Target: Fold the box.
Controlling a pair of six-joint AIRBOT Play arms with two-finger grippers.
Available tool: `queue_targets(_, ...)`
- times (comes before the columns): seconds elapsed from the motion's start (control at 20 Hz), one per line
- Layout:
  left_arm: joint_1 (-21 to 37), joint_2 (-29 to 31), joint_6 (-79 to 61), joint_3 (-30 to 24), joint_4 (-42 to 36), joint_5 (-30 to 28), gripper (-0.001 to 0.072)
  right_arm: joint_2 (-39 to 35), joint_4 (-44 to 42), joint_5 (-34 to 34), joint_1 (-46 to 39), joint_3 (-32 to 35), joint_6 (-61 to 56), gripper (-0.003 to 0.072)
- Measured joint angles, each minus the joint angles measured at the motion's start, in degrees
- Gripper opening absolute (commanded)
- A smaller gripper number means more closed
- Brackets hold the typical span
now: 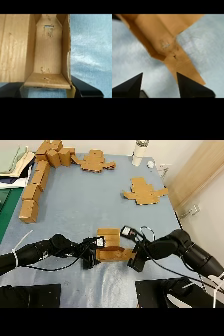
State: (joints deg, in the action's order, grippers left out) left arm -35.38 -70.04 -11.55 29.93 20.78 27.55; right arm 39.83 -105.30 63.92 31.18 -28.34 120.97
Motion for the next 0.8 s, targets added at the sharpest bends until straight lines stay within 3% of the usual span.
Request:
queue_targets(0.25,0.0,0.0,0.0,0.0,0.0,0.0,0.0608,-0.9,2.1,-11.7,0.9,3.8,12.3,0.0670)
queue_targets(0.5,0.0,0.0,0.0,0.0,0.0,0.0,0.0607,2.1,0.9,-16.2,1.0,4.6,17.4,0.0664)
queue_targets(0.6,0.0,0.0,0.0,0.0,0.0,0.0,0.0608,3.3,-0.5,-17.5,1.0,4.7,19.9,0.0488)
queue_targets(0.8,0.0,0.0,0.0,0.0,0.0,0.0,0.0608,4.3,-3.7,-19.3,1.0,4.8,24.5,0.0233)
